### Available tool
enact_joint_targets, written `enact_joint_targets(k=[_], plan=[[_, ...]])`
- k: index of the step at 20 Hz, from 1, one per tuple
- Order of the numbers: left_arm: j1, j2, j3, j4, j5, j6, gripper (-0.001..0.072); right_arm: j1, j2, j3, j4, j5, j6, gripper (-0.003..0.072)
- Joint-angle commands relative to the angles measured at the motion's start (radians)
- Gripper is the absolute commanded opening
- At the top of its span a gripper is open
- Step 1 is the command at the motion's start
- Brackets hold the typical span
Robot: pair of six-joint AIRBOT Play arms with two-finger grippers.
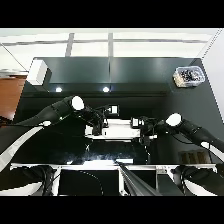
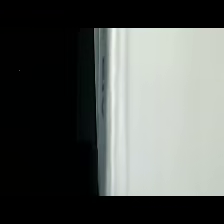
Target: Fold the box and place the chain.
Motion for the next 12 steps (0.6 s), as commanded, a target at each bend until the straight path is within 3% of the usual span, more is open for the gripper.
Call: enact_joint_targets(k=[1,2,3,4,5,7,12], plan=[[-0.001,0.001,0.001,0.0,0.001,-0.001,0.0032,0.0,0.0,0.0,0.003,-0.002,-0.001,0.0527],[-0.001,0.002,0.001,0.0,0.0,-0.002,0.0043,0.0,0.0,0.0,0.003,-0.002,-0.001,0.0526],[-0.001,0.003,0.001,0.0,-0.001,-0.008,0.0162,0.0,0.0,0.0,0.002,-0.002,-0.001,0.0526],[0.0,0.008,0.001,0.0,0.0,-0.024,0.0367,0.0,0.0,0.0,0.003,-0.002,-0.001,0.0526],[0.001,0.015,0.001,0.0,-0.001,-0.032,0.0522,0.0,0.0,0.0,0.003,-0.002,-0.001,0.0526],[0.001,0.044,0.001,0.021,0.001,-0.056,0.0565,0.0,0.0,0.0,-0.006,-0.003,-0.007,0.0526],[0.001,0.17,0.001,0.236,-0.07,-0.397,0.0561,0.0,0.0,0.0,-0.027,-0.004,-0.021,0.0526]])
